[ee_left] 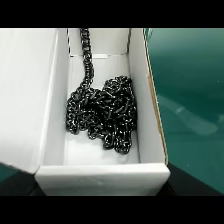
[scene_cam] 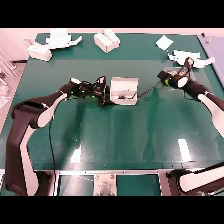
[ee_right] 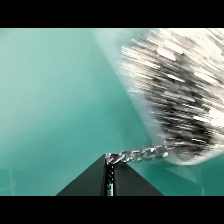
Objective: Fold the box and place the chain.
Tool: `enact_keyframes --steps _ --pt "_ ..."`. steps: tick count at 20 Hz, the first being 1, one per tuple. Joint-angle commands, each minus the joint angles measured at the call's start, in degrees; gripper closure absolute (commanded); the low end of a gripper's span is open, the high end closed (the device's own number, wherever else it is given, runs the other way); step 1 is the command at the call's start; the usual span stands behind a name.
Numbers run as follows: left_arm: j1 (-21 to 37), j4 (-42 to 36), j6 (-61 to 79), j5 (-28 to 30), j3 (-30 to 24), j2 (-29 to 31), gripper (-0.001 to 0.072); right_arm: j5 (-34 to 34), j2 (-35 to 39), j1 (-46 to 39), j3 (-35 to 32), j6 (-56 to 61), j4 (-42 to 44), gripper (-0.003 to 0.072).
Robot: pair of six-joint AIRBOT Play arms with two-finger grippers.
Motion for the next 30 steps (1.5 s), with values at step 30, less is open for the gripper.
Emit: enact_keyframes --steps 30 --pt "0.04 0.00 0.00 0.02 0.04 0.00 0.0312 6.40 26.77 33.38 -5.46 -4.15 -9.99 0.0684"
